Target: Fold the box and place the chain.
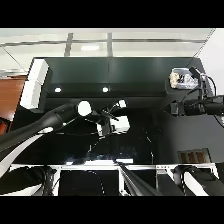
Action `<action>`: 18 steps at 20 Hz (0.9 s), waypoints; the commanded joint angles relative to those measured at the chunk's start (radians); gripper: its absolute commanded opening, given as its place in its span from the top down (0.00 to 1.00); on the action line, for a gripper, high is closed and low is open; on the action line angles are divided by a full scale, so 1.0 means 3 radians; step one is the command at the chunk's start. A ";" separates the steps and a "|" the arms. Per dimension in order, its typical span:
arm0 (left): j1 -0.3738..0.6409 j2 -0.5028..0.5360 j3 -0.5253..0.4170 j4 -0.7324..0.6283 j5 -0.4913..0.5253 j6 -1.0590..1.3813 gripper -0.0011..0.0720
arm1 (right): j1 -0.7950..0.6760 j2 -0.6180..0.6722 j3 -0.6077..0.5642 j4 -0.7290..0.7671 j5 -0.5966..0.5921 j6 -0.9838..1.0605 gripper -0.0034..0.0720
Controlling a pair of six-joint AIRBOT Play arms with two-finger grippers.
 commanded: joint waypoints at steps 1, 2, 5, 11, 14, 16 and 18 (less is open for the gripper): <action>0.0205 0.0398 0.0003 0.1017 -0.0525 -0.1142 0.49 | 0.0001 0.0004 -0.0003 0.0000 0.0004 0.0000 0.94; 0.0373 0.0556 0.0003 0.1335 -0.0776 -0.1408 0.49 | 0.0001 0.0004 -0.0003 0.0000 0.0003 -0.0001 0.94; 0.1125 0.0970 -0.0032 0.1808 -0.1400 -0.1835 0.49 | 0.0001 0.0004 -0.0003 0.0001 0.0001 0.0000 0.94; 0.3363 0.1308 -0.0465 0.1639 -0.1624 -0.1914 0.49 | 0.0003 0.0004 -0.0003 0.0004 -0.0025 0.0000 0.94; 0.4182 0.1284 -0.0581 0.1589 -0.1551 -0.1860 0.49 | 0.0001 0.0004 -0.0003 0.0003 -0.0067 0.0000 0.94; 0.4527 0.1284 -0.0637 0.1481 -0.1322 -0.1743 0.49 | 0.0003 0.0004 -0.0003 0.0001 -0.0113 0.0000 0.94; 0.4634 0.1280 -0.0651 0.1076 -0.1068 -0.1128 0.49 | 0.0001 0.0004 -0.0003 0.0003 -0.0158 0.0001 0.94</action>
